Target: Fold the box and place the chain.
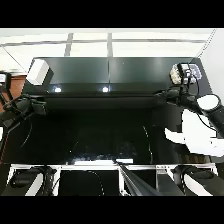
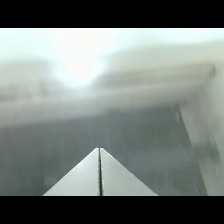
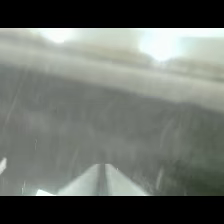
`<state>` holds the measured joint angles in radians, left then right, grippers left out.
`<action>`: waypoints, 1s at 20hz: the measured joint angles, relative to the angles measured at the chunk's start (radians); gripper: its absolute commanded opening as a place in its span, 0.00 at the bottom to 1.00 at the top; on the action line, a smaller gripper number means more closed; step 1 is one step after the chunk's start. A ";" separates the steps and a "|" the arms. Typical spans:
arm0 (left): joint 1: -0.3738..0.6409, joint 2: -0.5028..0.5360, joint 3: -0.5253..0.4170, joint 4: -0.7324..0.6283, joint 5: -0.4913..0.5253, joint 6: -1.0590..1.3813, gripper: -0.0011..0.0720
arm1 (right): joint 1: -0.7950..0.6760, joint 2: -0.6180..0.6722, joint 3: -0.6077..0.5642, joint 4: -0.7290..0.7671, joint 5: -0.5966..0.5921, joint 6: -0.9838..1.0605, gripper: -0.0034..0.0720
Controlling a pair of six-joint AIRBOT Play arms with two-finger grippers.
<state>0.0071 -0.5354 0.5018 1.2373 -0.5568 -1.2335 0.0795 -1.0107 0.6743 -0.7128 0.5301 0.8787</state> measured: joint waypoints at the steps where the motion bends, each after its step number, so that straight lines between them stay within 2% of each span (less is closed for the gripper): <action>1: 0.000 -0.007 0.000 -0.012 0.049 0.000 0.06 | 0.003 -0.005 0.000 0.013 -0.050 0.000 1.00; 2: 0.000 -0.021 0.000 -0.033 0.096 0.000 0.38 | 0.006 -0.011 0.000 0.026 -0.104 0.000 1.00; 3: 0.000 -0.040 0.000 -0.058 0.127 -0.002 0.98 | 0.005 -0.016 0.000 0.030 -0.148 -0.001 1.00; 5: 0.000 -0.093 0.000 -0.112 0.148 -0.008 0.98 | -0.024 -0.023 0.013 0.027 -0.211 0.004 1.00; 8: 0.000 -0.175 0.000 -0.161 0.075 -0.009 0.98 | -0.177 -0.027 0.105 -0.063 -0.212 0.050 1.00; 11: 0.000 -0.224 0.000 -0.184 -0.019 -0.012 0.98 | -0.408 -0.036 0.233 -0.360 -0.095 0.170 1.00; 13: 0.000 -0.240 0.000 -0.192 -0.069 -0.012 0.98 | -0.579 -0.053 0.298 -0.599 0.000 0.338 1.00; 15: 0.000 -0.248 0.000 -0.198 -0.095 -0.021 0.98 | -0.753 -0.083 0.348 -0.756 0.109 0.501 1.00; 17: 0.000 -0.253 0.000 -0.202 -0.111 -0.031 0.98 | -0.903 -0.125 0.380 -0.807 0.214 0.554 1.00; 20: 0.000 -0.256 0.000 -0.204 -0.109 -0.031 0.98 | -1.047 -0.226 0.404 -0.707 0.370 0.464 1.00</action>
<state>0.0071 -0.7918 0.5018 1.0328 -0.6662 -1.2644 -0.9672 -1.2369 1.0779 -1.4200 0.8997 1.3430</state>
